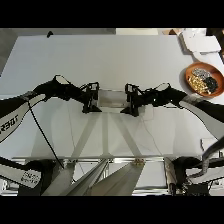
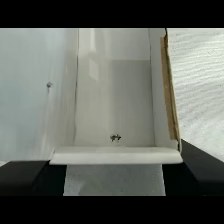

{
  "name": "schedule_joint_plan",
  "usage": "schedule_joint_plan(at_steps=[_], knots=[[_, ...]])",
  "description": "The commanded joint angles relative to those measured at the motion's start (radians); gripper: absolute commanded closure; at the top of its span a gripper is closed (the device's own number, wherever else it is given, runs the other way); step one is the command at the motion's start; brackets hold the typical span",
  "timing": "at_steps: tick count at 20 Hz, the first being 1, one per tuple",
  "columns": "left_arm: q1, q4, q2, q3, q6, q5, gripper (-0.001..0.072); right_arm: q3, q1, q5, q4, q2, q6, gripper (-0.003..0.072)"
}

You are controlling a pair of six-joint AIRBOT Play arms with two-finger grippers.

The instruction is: Fold the box and place the chain.

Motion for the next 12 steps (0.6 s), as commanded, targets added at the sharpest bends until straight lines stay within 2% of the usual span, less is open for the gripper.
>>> schedule_joint_plan(at_steps=[1,6,8,12], knots=[[0.0,0.001,-0.001,-0.001,0.0,0.0,0.0484,0.0,0.001,0.001,0.001,0.0,0.0,0.0281],[0.0,0.001,-0.001,-0.001,0.0,0.0,0.0484,0.0,0.001,0.0,0.0,0.0,0.001,0.0268],[0.0,0.001,-0.001,-0.001,0.0,0.0,0.0484,0.0,0.001,0.001,0.0,0.001,0.001,0.0105],[0.0,0.001,-0.001,-0.001,0.0,0.0,0.0484,0.0,-0.019,0.01,-0.055,0.032,0.029,0.0101]])
